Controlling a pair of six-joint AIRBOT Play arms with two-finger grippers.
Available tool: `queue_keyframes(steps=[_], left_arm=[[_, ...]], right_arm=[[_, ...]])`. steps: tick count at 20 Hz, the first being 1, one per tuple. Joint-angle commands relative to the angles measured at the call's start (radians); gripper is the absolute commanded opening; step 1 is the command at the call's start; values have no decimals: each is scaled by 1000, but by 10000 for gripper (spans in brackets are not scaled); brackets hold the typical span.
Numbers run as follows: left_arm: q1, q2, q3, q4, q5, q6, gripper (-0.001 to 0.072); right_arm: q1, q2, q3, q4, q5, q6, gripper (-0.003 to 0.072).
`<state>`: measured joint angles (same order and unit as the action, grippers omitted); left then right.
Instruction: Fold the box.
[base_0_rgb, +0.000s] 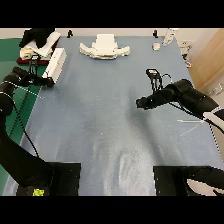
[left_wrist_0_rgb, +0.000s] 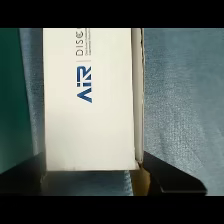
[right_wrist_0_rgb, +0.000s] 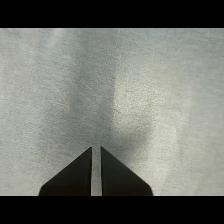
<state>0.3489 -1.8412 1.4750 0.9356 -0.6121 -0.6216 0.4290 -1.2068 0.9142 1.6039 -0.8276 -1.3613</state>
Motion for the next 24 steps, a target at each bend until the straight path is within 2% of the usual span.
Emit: queue_keyframes(steps=[1,4,7,11,14,15,16,17,19,21,24], left_arm=[[2,0,2,1,3,-3,704],[2,5,2,21,-35,-5,704],[7,37,3,161,-140,-58,704],[40,124,31,352,-406,-151,704],[55,193,68,369,-636,-177,701],[52,218,72,365,-691,-233,499],[49,241,73,357,-740,-281,43],[42,261,72,336,-775,-294,9],[26,290,72,247,-811,-349,7],[-9,333,68,181,-813,-415,5],[-133,428,16,171,-812,-473,5]], right_arm=[[0,0,1,0,0,0,80],[0,0,1,0,0,0,81],[0,0,1,0,0,0,80],[0,0,1,0,0,0,81],[0,0,1,1,0,0,80],[0,0,1,1,0,0,80],[0,0,1,1,0,0,80],[0,0,1,1,-1,0,80],[0,0,1,10,-1,0,79],[0,-1,11,54,-25,0,4],[0,-21,79,123,-57,1,4]])
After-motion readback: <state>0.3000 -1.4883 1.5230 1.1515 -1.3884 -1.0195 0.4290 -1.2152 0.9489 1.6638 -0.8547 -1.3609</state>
